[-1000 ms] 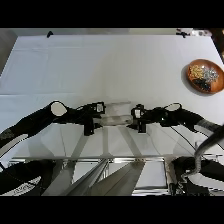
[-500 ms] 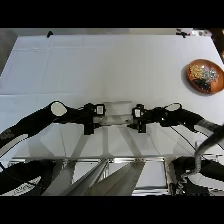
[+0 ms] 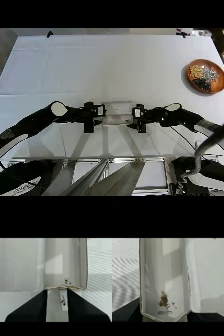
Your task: Fold the box and place the chain.
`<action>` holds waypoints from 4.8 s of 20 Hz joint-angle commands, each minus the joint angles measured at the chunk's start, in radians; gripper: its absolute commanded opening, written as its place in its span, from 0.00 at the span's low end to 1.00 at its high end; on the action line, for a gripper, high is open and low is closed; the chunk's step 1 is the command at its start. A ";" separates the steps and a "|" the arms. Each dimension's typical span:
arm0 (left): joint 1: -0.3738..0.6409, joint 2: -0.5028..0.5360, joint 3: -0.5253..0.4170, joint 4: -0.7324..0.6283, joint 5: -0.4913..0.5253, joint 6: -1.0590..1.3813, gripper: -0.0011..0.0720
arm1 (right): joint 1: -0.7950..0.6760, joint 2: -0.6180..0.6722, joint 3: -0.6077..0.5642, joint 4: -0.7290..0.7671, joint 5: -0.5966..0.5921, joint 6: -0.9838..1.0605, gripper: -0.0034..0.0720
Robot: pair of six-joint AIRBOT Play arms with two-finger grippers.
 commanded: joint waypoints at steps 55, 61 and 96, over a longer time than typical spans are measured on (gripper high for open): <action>0.375 0.156 -0.087 0.111 -0.325 -1.352 0.02 | 0.000 0.001 0.000 -0.001 0.002 0.000 0.63; 0.289 -0.009 -0.087 0.086 -0.225 -1.378 0.02 | 0.000 0.001 0.000 -0.001 0.002 0.000 0.63; 0.225 0.050 -0.079 -0.253 -0.248 -0.958 0.42 | 0.000 0.001 0.000 -0.001 0.002 0.000 0.63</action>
